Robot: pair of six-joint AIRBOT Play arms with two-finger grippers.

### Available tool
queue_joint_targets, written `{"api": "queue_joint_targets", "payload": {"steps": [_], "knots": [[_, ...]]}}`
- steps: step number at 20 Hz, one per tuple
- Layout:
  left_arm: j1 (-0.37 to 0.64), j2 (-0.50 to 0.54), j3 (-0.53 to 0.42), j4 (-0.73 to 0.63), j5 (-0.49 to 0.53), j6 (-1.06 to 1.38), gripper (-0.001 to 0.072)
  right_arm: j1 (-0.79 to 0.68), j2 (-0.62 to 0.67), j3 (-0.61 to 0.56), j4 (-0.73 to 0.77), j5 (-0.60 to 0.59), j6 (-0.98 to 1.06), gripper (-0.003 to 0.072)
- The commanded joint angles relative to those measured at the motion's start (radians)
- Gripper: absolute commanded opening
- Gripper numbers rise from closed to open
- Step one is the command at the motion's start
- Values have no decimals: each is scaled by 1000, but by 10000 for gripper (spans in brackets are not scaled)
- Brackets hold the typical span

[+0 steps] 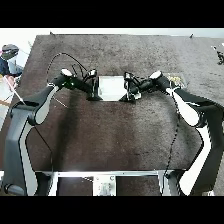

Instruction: Fold the box and place the chain.

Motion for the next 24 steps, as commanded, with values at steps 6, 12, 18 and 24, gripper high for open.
{"api": "queue_joint_targets", "payload": {"steps": [6,12,18,24], "knots": [[0,-8,0,-5,4,31,720,1,0,0,-2,1,0,443],[0,-17,0,-22,2,26,720,1,0,0,-2,1,0,443],[-3,-17,0,-27,-9,15,720,1,0,0,-2,1,0,443],[-3,-17,0,-24,-15,6,537,1,0,0,-2,1,0,443]]}}
